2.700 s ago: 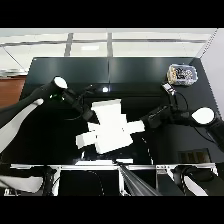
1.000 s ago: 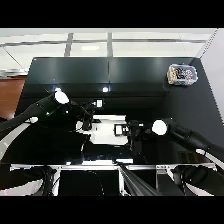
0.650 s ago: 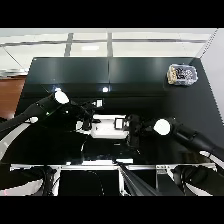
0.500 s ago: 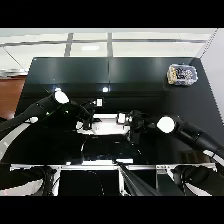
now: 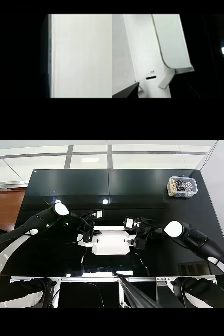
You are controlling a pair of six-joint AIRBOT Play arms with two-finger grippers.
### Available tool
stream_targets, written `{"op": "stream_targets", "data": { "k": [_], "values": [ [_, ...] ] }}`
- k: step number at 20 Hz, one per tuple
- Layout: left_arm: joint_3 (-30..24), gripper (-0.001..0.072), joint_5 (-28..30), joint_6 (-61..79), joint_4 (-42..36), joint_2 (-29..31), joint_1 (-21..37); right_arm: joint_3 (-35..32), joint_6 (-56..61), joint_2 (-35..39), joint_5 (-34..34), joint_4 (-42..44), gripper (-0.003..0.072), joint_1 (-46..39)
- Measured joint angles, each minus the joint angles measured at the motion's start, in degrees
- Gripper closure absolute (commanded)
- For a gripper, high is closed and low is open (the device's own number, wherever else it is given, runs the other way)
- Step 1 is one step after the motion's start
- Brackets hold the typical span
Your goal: Fold the box and place the chain.
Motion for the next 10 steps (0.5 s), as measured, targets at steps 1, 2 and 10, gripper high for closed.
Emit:
{"op": "stream_targets", "data": {
  "k": [1,2,10],
  "values": [
    [0.0,0.0682,0.0,0.0,0.0,0.0,0.0,0.0,-1.0,-0.2,0.7,-0.2,-0.0021,-0.4],
    [0.0,0.0682,0.0,0.0,0.0,0.0,0.0,0.0,-1.7,-0.4,1.4,-1.1,-0.0022,-0.7],
    [0.0,0.0682,0.0,0.0,0.0,0.0,0.0,-3.1,-3.5,-1.2,6.7,-2.4,-0.0021,2.6]
  ]
}}
